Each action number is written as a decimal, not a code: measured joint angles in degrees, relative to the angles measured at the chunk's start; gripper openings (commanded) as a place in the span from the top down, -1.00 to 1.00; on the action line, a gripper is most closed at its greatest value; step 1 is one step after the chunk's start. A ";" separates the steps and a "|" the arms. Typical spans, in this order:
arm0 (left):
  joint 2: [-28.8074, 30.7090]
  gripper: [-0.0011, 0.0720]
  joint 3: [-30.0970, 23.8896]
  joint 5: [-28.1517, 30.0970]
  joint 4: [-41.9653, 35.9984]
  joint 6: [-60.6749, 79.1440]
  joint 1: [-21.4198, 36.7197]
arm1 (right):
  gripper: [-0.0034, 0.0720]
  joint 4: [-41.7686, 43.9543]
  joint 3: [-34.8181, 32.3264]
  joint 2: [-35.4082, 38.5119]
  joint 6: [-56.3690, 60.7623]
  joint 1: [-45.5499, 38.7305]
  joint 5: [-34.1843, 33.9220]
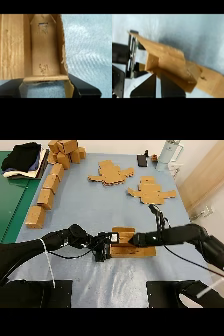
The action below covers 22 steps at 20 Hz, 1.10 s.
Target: Fold the box.
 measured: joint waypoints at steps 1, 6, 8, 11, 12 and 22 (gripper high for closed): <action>0.00 -0.71 0.00 0.00 0.00 0.00 0.00 | 0.68 0.02 1.90 -2.29 -0.63 -0.02 1.11; 0.00 -0.71 0.00 0.00 0.02 0.00 0.00 | 0.68 -1.07 10.03 -15.69 -2.32 -0.04 2.99; 0.00 -0.71 0.00 0.00 0.00 0.00 0.00 | 0.68 -1.33 11.34 -20.15 -3.39 -0.04 2.21; 0.00 -0.71 0.00 0.00 0.00 0.00 0.00 | 0.68 -1.55 12.20 -24.37 -5.40 0.09 1.31; 0.00 -0.71 0.00 0.00 0.02 0.00 0.00 | 0.69 -1.55 12.28 -25.18 -6.16 0.11 1.14; -0.02 -0.71 0.00 -0.02 0.04 0.00 0.00 | 0.69 -1.70 9.16 -26.51 -10.43 0.07 2.10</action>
